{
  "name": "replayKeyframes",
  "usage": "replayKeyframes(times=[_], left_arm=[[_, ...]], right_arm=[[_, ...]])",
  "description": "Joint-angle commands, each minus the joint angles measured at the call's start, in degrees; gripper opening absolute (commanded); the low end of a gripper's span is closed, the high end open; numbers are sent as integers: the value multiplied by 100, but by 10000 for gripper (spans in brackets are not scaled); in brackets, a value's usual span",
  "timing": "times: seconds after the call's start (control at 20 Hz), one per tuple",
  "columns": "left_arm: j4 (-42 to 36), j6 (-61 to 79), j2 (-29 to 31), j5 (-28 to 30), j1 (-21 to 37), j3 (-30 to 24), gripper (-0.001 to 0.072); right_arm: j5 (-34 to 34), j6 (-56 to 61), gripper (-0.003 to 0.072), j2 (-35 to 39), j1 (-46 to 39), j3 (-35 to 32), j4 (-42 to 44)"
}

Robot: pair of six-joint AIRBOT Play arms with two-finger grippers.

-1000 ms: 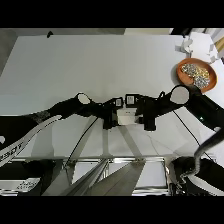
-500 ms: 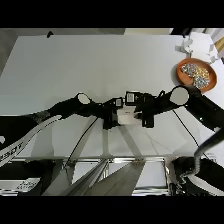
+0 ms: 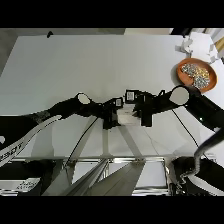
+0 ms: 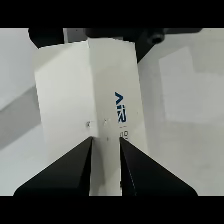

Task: Fold the box and place the chain.

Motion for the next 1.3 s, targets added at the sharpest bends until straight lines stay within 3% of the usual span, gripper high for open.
replayKeyframes(times=[0.0, 0.3, 0.55, 0.75, 1.0, 1.25], left_arm=[[0, -2, 4, 2, 0, -2, 207], [0, -2, 4, 2, 0, -2, 207], [0, -2, 4, 2, 0, -2, 207], [0, -2, 4, 4, 0, -2, 207], [0, -2, 4, 2, 0, -2, 207], [0, -2, 4, 4, 0, -2, 207]], right_arm=[[-42, -9, 169, -9, 74, 0, 173], [-190, 0, 169, -232, 256, 0, 109], [-387, 487, 169, -227, 249, 2, -713], [-444, 516, 169, -227, 249, 2, -570], [101, 350, 171, -227, 251, 2, -26], [168, 317, 171, -227, 251, 2, 42]])
